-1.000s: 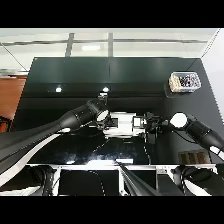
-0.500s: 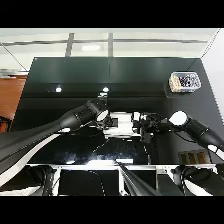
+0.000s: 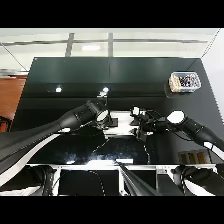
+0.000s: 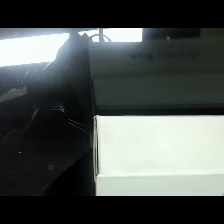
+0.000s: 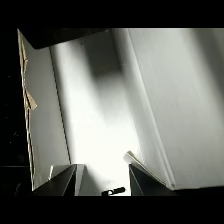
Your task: Fold the box and place the chain.
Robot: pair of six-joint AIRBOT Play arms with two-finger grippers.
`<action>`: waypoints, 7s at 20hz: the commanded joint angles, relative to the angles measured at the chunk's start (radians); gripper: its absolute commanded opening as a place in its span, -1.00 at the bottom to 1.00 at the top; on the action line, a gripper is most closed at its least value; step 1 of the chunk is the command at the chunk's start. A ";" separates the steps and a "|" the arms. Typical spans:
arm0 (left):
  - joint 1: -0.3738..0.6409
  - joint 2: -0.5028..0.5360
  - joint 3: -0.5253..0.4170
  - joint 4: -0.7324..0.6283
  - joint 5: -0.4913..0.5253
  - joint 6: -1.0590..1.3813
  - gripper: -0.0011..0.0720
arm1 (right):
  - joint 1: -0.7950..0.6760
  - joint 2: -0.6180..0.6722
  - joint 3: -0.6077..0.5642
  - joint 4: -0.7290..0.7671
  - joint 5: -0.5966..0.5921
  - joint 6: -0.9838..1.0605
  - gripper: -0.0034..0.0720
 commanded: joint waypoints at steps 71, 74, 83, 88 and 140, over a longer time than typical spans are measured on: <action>0.000 0.000 0.001 -0.015 0.000 0.002 -0.89 | 0.309 -0.186 0.406 -0.841 0.323 2.139 -0.57; 0.000 0.000 0.001 -0.015 0.000 0.002 -0.89 | 0.314 -0.192 0.418 -0.843 0.330 2.139 -0.57; 0.000 0.000 0.001 -0.015 0.000 0.002 -0.89 | 0.314 -0.259 0.467 -0.843 0.403 2.163 -0.57; 0.000 0.000 0.001 -0.015 0.000 0.002 -0.89 | 0.326 -0.267 0.468 -0.847 0.390 2.177 -0.87; 0.001 0.000 0.001 -0.008 0.000 0.002 -0.89 | -0.610 -0.754 1.225 -0.701 0.428 2.008 0.65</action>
